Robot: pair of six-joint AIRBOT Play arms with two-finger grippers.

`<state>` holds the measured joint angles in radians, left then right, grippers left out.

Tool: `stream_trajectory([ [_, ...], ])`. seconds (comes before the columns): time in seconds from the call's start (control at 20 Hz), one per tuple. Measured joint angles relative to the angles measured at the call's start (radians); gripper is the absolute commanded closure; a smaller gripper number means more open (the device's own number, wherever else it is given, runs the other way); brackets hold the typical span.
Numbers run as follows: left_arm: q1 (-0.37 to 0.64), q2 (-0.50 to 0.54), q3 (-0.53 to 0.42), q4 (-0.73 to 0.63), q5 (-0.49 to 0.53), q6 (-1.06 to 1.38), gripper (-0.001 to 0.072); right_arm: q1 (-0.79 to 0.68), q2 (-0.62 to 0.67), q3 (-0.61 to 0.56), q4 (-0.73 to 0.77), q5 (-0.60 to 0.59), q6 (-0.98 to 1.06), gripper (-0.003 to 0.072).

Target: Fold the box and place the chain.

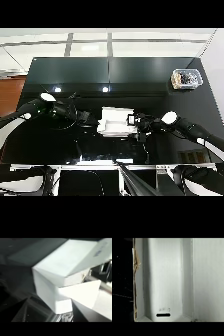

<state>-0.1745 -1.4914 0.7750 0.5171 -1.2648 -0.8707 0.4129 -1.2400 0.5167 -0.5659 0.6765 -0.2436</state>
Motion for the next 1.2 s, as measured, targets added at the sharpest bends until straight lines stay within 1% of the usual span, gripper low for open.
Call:
stream_trajectory([
  [0.15, -0.067, 0.0, 0.06, 0.066, 0.001, -0.05, 0.0084, 0.0, 0.0, 0.0, 0.0, 0.0, 0.0, 0.0626],
  [0.3, -0.146, 0.0, 0.125, 0.149, 0.019, -0.154, 0.0089, 0.0, 0.0, 0.0, 0.0, 0.0, 0.0, 0.0626],
  [0.35, -0.17, 0.0, 0.146, 0.176, 0.024, -0.191, 0.01, 0.0, 0.0, 0.0, 0.0, 0.0, 0.0, 0.0626],
  [0.4, -0.195, 0.0, 0.166, 0.207, 0.031, -0.235, 0.0188, 0.0, 0.0, 0.0, 0.0, 0.0, 0.0, 0.0626],
  [0.45, -0.218, 0.0, 0.186, 0.234, 0.045, -0.273, 0.0228, 0.0, 0.0, 0.0, 0.0, 0.0, 0.0, 0.0626],
  [0.7, -0.286, 0.0, 0.241, 0.314, 0.083, -0.435, 0.0227, 0.0, 0.0, 0.0, 0.0, 0.001, 0.001, 0.0626],
  [1.2, -0.357, 0.0, 0.257, 0.462, 0.129, -0.638, 0.0227, 0.0, 0.0, 0.0, -0.001, 0.0, -0.001, 0.0626],
])
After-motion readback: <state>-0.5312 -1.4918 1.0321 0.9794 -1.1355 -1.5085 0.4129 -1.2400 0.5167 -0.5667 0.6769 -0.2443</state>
